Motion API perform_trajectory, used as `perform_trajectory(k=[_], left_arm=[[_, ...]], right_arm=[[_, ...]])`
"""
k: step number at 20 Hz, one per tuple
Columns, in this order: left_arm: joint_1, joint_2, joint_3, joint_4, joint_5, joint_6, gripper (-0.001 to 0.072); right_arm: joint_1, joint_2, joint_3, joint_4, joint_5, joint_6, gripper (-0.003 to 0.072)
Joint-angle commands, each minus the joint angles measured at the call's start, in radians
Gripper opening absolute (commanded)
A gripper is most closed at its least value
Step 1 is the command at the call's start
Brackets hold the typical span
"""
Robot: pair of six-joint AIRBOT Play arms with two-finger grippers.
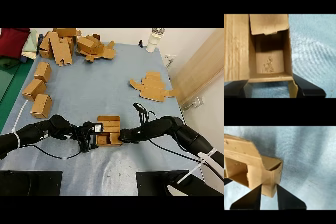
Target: Fold the box.
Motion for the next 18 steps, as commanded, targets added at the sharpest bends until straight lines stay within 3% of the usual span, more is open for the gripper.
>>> perform_trajectory(k=[1, 6, 12, 18], left_arm=[[0.001, 0.001, 0.000, 0.000, 0.000, 0.000, 0.0402], [0.001, 0.001, 0.000, 0.000, 0.000, 0.000, 0.0402], [0.000, 0.001, 0.000, 0.000, -0.002, 0.000, 0.0403], [0.000, 0.001, 0.000, 0.000, -0.003, 0.000, 0.0403]], right_arm=[[0.162, -0.029, 0.068, -0.277, -0.013, 0.342, 0.0315], [0.324, -0.183, 0.207, -0.492, -0.114, 0.626, 0.0309], [0.378, -0.356, 0.377, -0.572, -0.253, 0.690, 0.0309], [0.377, -0.454, 0.421, -0.612, -0.329, 0.755, 0.0309]])
